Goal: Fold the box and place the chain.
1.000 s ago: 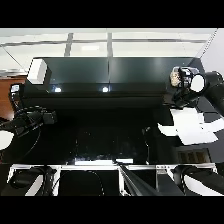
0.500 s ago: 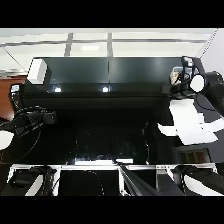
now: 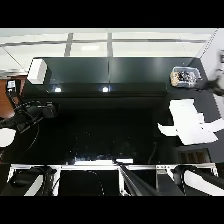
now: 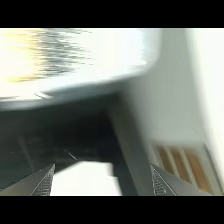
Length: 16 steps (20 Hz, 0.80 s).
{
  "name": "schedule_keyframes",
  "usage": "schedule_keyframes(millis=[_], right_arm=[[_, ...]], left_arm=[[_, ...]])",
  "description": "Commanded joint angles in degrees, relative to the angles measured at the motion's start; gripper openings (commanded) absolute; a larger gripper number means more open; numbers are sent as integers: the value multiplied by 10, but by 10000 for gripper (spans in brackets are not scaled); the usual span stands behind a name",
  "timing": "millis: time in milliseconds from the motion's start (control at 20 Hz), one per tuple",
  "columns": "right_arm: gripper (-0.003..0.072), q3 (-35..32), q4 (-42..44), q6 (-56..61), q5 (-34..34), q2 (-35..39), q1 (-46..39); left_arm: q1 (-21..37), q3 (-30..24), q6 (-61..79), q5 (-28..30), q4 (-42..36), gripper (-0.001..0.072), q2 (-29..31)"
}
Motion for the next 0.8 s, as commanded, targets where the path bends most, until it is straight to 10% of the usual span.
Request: schedule_keyframes(millis=[0,350,600,750], right_arm=[[720,6,66,-79,43,-10,-212],[720,125,379,-495,265,-157,-376],[700,131,367,-504,323,-216,-347],[297,131,342,-504,333,-216,-331]], left_arm=[[0,0,2,21,2,704,-19],[0,0,2,17,0,704,-33],[0,0,1,17,-12,704,-33],[0,0,2,17,-14,704,-33]])
